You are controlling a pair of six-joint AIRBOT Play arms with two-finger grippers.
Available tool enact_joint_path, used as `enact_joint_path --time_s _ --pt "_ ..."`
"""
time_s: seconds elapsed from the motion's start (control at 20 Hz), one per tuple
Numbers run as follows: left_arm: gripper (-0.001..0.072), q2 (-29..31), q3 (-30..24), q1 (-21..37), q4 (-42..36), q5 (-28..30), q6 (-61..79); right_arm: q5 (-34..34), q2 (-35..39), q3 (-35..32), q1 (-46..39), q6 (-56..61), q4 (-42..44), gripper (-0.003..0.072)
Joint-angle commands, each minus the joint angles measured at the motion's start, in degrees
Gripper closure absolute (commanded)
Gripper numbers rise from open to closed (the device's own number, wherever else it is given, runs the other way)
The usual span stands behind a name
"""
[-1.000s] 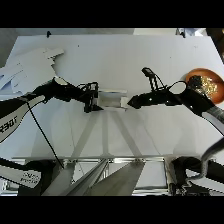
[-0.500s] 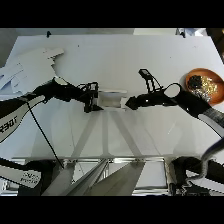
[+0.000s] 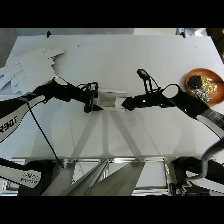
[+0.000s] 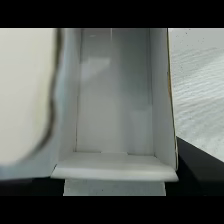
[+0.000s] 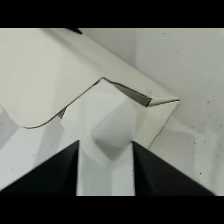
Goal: Fold the box and place the chain.
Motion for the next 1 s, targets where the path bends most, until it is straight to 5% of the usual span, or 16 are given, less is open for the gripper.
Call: enact_joint_path --time_s 0.0,0.3,0.5,0.95 --pt "0.0374 0.02 0.04 0.0 -0.07 0.04 -0.09 -1.18 0.04 0.02 2.21 1.11 -2.27 0.0435" --pt "0.0374 0.02 0.04 0.0 -0.04 0.02 -0.09 -2.69 0.04 0.02 4.85 17.16 -18.95 0.0416" --pt "0.0374 0.02 0.04 0.0 -0.04 0.02 -0.09 -4.55 0.04 0.15 5.2 21.75 -21.16 0.0407" --pt "0.0374 0.02 0.04 0.0 -0.04 0.04 -0.09 -7.06 0.04 0.42 5.2 27.19 -22.25 0.0628"
